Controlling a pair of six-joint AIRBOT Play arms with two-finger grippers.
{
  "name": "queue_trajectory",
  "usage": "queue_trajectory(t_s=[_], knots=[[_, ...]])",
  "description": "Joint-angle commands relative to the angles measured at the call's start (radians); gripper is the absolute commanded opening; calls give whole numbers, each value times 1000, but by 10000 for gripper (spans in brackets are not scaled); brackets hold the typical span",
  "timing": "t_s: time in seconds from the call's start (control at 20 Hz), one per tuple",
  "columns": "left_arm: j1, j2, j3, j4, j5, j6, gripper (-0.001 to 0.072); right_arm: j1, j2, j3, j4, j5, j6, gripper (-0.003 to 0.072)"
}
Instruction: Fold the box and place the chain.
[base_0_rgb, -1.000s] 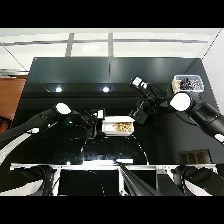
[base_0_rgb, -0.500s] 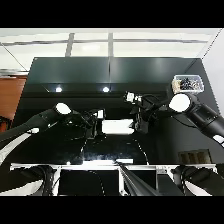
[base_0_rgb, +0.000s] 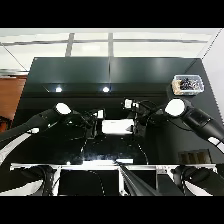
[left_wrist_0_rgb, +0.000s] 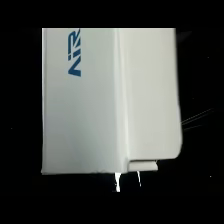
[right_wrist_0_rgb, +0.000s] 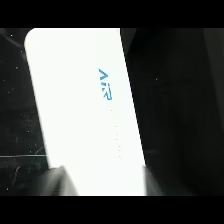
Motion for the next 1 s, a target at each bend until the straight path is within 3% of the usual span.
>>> queue_trajectory(t_s=[0.0, 0.05, 0.15, 0.2, 0.25, 0.95], knots=[[-1, 0, 1, 0, 0, 0, 392, 18, -6, -6, 20, -39, -14, 470], [-1, 0, 1, 0, 0, 0, 392, 18, -6, -6, 25, -40, -14, 431], [-1, 0, 1, 0, 0, 0, 392, 18, -6, -6, 25, -39, -14, 429], [-1, 0, 1, 0, 0, 0, 392, 18, -6, -6, 25, -37, -14, 366], [-1, 0, 1, 0, 0, 0, 392, 18, -6, -6, 24, -30, -14, 228], [-1, 0, 1, 0, 0, 0, 392, 18, -7, -12, 23, -19, -1, 223]])
